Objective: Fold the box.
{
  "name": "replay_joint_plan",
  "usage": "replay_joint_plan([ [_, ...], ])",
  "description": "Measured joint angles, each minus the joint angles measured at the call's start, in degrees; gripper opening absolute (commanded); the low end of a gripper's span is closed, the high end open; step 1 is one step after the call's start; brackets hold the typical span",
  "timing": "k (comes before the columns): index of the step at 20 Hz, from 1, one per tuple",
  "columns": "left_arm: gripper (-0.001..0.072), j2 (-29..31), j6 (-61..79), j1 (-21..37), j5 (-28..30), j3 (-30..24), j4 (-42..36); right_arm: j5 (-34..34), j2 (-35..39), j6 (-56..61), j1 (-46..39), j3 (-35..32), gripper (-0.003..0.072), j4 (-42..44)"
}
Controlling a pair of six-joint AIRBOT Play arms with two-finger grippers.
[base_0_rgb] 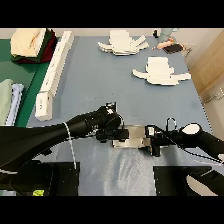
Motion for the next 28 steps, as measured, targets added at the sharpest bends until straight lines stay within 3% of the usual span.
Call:
replay_joint_plan([
  [6,0.0519,0.0,-0.24,0.02,0.28,0.11,0.2,0.0,0.0,0.0,-0.02,0.0,0.0458,0.04],
  [10,0.0512,-0.96,-2.16,-0.57,-2.51,1.62,1.22,0.0,-0.02,0.02,-0.02,0.0,0.0459,0.07],
  [14,0.0495,-4.68,-4.39,-3.15,-8.0,6.4,6.29,-0.02,0.0,0.02,0.0,0.0,0.0458,0.09],
  [15,0.0383,-5.64,-5.11,-3.72,-9.44,7.48,7.61,-0.02,0.0,0.02,-0.02,0.0,0.0458,0.09],
  [18,0.0342,-7.41,-6.54,-4.7,-11.93,9.05,9.84,-0.02,0.0,0.02,-0.02,0.0,0.0458,0.22],
  [19,0.0151,-7.76,-7.06,-4.96,-12.37,9.33,10.34,-0.02,0.0,0.02,0.0,0.0,0.0458,0.22],
  [20,0.0062,-7.98,-7.43,-5.03,-12.57,9.51,10.71,-0.02,0.0,0.02,0.0,0.0,0.0458,0.22],
  [21,0.0019,-8.13,-7.74,-5.14,-12.59,9.68,10.8,0.07,0.0,0.02,0.02,0.02,0.0459,0.31],
  [28,0.0021,-8.55,-8.74,-6.54,-13.51,9.99,11.89,0.09,0.0,-0.07,0.0,0.0,0.0459,0.07],
])
